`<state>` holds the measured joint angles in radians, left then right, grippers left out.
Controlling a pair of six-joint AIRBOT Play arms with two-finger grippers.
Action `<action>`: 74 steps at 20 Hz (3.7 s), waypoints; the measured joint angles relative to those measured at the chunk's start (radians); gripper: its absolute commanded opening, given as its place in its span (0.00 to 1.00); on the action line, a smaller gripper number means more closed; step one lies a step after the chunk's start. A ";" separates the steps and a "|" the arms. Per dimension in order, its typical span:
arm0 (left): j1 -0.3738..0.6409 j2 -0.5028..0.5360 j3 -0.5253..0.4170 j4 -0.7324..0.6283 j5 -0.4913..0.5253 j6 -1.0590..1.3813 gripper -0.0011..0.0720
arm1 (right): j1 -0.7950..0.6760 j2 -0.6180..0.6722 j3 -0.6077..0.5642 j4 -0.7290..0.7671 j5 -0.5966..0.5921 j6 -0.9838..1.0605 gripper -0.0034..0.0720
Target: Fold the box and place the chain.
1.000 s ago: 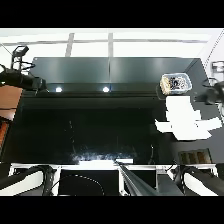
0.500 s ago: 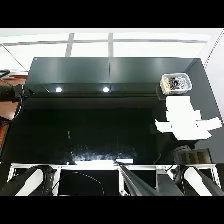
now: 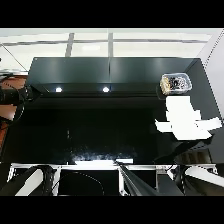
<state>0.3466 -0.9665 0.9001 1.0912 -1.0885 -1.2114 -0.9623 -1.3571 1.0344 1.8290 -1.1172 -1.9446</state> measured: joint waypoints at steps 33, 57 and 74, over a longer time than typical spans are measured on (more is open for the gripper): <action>0.002 -0.001 -0.002 0.027 -0.018 0.000 0.98 | 0.326 -0.015 0.192 0.179 -0.354 -0.093 0.08; -0.110 -0.004 -0.025 0.001 -0.014 0.000 0.98 | 1.146 0.151 -0.096 0.194 0.151 0.235 0.08; -0.422 -0.429 -0.100 -0.526 0.071 0.221 0.98 | 1.388 0.244 -0.350 0.185 0.433 0.343 0.08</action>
<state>-0.0757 -1.3952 0.7998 0.5648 -1.0172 -0.9905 0.4255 -1.1130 0.6842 2.0140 -0.6842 -1.6012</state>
